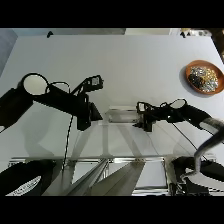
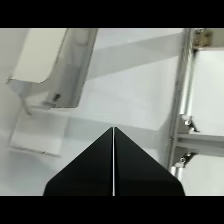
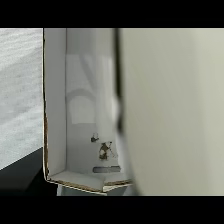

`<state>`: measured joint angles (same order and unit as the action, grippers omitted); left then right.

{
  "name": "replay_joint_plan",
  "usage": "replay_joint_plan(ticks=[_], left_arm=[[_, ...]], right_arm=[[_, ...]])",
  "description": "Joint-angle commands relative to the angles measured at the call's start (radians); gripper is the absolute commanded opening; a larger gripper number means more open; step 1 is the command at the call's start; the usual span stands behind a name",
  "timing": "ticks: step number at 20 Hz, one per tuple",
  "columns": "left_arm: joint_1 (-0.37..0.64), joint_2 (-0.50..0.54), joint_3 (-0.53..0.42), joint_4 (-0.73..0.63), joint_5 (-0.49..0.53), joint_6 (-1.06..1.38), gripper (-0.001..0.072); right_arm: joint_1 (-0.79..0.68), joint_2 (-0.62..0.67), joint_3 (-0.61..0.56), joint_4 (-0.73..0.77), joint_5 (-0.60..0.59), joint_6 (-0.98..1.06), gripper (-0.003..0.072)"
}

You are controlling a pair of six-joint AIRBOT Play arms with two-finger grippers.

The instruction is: Fold the box and place the chain.

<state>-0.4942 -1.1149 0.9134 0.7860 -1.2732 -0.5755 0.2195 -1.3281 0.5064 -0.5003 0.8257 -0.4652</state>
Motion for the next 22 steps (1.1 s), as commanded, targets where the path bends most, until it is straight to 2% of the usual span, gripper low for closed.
replay_joint_plan(ticks=[1,3,7,13,15,18,22], left_arm=[[-0.04,-0.036,-0.047,-0.124,0.026,0.089,0.0004],[-0.085,-0.07,-0.051,-0.15,0.12,0.127,0.0004],[-0.157,-0.153,-0.051,-0.18,0.446,0.132,0.0008],[-0.158,-0.273,-0.051,-0.271,0.786,0.059,0.0008],[-0.158,-0.325,-0.051,-0.3,0.799,0.037,0.0008],[-0.158,-0.365,-0.051,-0.3,0.766,0.023,0.0004],[-0.153,-0.295,-0.051,-0.296,0.76,0.032,0.0004]], right_arm=[[0.0,0.0,0.001,0.0,0.001,0.0,0.0298],[0.0,0.0,0.001,0.0,0.001,0.0,0.0298],[0.0,0.0,0.001,0.0,0.001,0.0,0.0298],[0.0,0.0,0.001,0.0,0.001,0.0,0.0298],[0.0,0.0,0.001,0.0,0.001,0.0,0.0298],[0.0,0.0,0.001,0.0,0.001,0.0,0.0298],[0.0,0.0,0.001,0.0,0.001,0.0,0.0298]])
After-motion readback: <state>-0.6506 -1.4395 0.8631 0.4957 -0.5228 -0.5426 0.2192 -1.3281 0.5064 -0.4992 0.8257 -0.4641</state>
